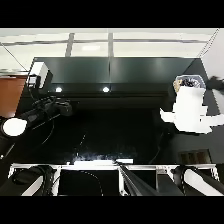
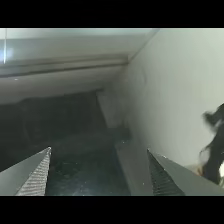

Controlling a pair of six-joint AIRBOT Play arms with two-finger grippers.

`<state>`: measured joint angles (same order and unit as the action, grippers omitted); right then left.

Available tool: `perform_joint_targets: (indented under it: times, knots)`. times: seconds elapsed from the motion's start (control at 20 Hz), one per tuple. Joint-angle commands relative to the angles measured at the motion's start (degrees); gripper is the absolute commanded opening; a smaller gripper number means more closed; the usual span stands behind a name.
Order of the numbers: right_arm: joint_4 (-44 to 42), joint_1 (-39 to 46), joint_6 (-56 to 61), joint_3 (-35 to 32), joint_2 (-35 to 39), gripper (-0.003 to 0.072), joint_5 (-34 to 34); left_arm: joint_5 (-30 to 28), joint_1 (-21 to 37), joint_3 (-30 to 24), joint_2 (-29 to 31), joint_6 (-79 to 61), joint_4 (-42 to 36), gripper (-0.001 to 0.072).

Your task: Fold the box and place the chain.

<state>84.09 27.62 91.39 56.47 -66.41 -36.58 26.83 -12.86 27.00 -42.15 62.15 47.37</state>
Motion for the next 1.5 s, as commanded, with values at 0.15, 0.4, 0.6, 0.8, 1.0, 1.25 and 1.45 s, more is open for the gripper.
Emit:
perform_joint_targets:
  times: [0.15, 0.4, 0.6, 0.8, 1.0, 1.25, 1.45]
  knots:
    - [-11.4, 29.0, -9.2, 11.3, -12.6, 0.072, -22.2, 3.3, -0.9, 2.3, -4.2, -1.8, 0.5, 0.0713]
    - [-37.3, 37.9, -32.5, 11.4, -23.5, 0.072, -40.0, 3.4, -0.8, 2.3, -4.2, -1.7, 0.5, 0.0713]
    - [-36.9, 34.8, -39.3, 11.5, -28.7, 0.0684, -44.1, 3.4, -0.8, 2.3, -4.2, -1.7, 0.5, 0.0713]
    - [-29.6, 30.6, -40.3, 16.1, -30.0, 0.055, -44.2, 3.4, -0.8, 2.3, -4.2, -1.8, 0.5, 0.0712]
    - [-22.7, 27.2, -40.2, 16.9, -30.3, 0.055, -44.5, 3.5, -0.8, 2.3, -4.2, -1.8, 0.5, 0.0712]
    - [-22.9, 26.0, -39.9, 16.9, -30.3, 0.0005, -45.9, 3.9, -0.8, 2.3, -4.2, -1.8, 0.5, 0.0712]
    - [-28.5, 25.3, -41.6, 16.0, -30.1, 0.0007, -54.1, 4.0, -0.9, 2.3, -4.2, -1.7, 0.5, 0.0712]
